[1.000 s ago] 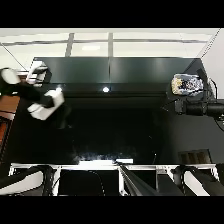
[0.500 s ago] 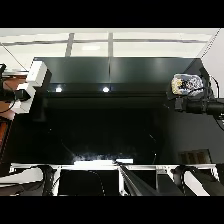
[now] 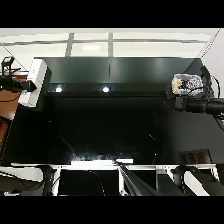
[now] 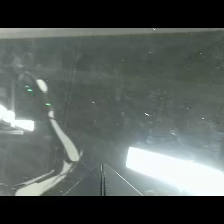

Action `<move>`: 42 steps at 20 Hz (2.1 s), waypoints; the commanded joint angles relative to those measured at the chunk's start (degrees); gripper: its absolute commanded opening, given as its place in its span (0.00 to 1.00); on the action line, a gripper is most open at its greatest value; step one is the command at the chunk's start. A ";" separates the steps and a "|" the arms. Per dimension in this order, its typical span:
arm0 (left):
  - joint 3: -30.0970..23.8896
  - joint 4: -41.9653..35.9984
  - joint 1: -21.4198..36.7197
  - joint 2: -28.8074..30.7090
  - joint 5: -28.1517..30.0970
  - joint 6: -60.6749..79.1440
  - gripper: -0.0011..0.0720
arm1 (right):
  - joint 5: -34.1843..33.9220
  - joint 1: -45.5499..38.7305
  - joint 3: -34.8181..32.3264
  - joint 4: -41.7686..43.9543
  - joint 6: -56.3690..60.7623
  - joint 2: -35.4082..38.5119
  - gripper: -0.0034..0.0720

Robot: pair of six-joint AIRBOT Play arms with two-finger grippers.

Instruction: Fold the box and place the chain.

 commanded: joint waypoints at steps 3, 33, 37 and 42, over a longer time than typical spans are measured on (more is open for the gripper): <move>10.40 7.67 -0.44 3.17 -15.34 -10.16 0.99 | 1.09 0.07 0.04 1.95 -0.50 -0.04 0.06; -45.03 -8.09 -16.74 63.04 -0.72 -12.70 0.05 | -38.99 13.90 -1.90 -22.03 6.19 1.99 0.06; -45.03 -8.09 -16.74 63.04 -0.72 -12.70 0.06 | -38.99 13.90 -1.90 -22.03 6.19 1.99 0.06; -45.03 -8.09 -16.74 63.04 -0.72 -12.70 0.06 | -38.99 13.90 -1.90 -22.03 6.19 1.99 0.06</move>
